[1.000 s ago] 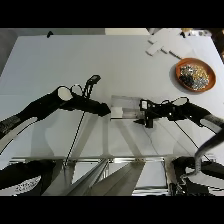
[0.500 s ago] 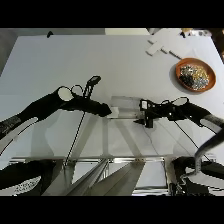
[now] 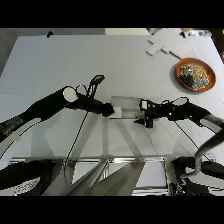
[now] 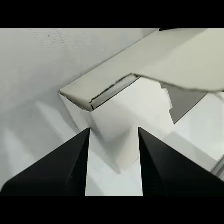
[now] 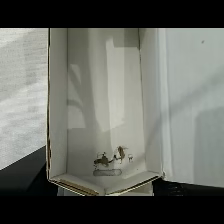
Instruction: Fold the box and place the chain.
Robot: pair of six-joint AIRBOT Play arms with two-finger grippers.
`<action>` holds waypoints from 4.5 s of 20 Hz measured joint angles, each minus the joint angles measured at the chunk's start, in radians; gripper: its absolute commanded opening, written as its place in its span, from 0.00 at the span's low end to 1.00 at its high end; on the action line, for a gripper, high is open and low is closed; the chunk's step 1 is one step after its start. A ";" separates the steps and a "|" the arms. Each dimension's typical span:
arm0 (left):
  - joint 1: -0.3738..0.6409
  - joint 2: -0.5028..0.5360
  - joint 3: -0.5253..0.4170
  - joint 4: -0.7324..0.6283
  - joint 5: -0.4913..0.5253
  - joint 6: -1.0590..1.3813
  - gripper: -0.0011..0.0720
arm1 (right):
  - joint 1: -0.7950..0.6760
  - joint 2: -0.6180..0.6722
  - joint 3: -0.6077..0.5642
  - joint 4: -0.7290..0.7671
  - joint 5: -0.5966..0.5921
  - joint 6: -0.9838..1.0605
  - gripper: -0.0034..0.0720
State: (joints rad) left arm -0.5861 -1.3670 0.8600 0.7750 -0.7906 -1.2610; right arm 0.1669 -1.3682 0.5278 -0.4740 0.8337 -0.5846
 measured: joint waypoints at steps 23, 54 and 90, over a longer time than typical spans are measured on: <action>-0.162 -0.151 0.256 0.439 -0.199 -0.623 0.50 | 0.000 0.000 0.000 0.000 0.000 0.000 0.61; -0.195 -0.333 0.446 0.501 -0.397 -0.977 0.29 | 0.000 0.000 0.000 0.000 0.000 0.000 0.61; -0.222 -0.340 0.506 0.565 -0.499 -0.892 0.60 | 0.000 0.000 0.000 -0.001 -0.001 -0.002 0.61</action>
State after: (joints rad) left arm -0.8078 -1.7065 1.3663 1.3399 -1.2896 -2.1532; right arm 0.1669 -1.3682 0.5278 -0.4751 0.8326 -0.5865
